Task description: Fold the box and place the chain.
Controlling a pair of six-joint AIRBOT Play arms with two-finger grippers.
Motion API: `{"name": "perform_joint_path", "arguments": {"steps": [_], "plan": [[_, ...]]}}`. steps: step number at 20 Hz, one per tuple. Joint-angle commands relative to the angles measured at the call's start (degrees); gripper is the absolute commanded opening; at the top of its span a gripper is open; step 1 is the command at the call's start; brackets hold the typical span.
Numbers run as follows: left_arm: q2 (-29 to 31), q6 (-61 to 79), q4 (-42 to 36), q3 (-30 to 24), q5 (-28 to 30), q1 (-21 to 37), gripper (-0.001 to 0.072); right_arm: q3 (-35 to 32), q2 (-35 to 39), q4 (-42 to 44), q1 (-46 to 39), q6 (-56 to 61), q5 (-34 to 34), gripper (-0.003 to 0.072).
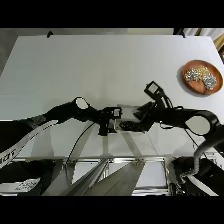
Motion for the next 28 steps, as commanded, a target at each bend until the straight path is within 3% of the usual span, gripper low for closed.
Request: {"name": "perform_joint_path", "arguments": {"steps": [1, 6, 10, 13, 16, 22, 28], "plan": [[0.0, 0.0, 0.0, 0.1, 0.0, 0.0, 0.0397, 5.7, 2.0, -7.3, -4.1, 9.4, 0.2, 0.0285], [0.0, 0.0, 0.0, 0.1, 0.0, 0.0, 0.0397, 12.0, -0.1, -7.3, -12.8, 7.4, 0.1, 0.0269], [0.0, 0.0, 0.0, 0.1, 0.0, 0.0, 0.0397, 12.7, -8.6, -4.6, -14.5, -0.4, -0.1, 0.0252], [0.0, 0.0, 0.0, 0.1, 0.0, 0.0, 0.0397, 12.7, -18.3, 5.2, -14.3, -15.4, 0.4, 0.0221], [0.0, 0.0, 0.0, 0.1, 0.0, 0.0, 0.0397, 12.7, -24.5, 12.6, -11.8, -29.2, 5.7, 0.0222], [0.0, 0.0, 0.0, 0.1, 0.0, 0.0, 0.0397, 12.4, -23.3, 18.3, -11.2, -37.2, 22.2, 0.0224], [0.0, 0.0, 0.0, 0.1, 0.0, 0.0, 0.0397, 5.6, -11.8, 17.0, -11.1, -40.2, 21.5, 0.0261]]}}
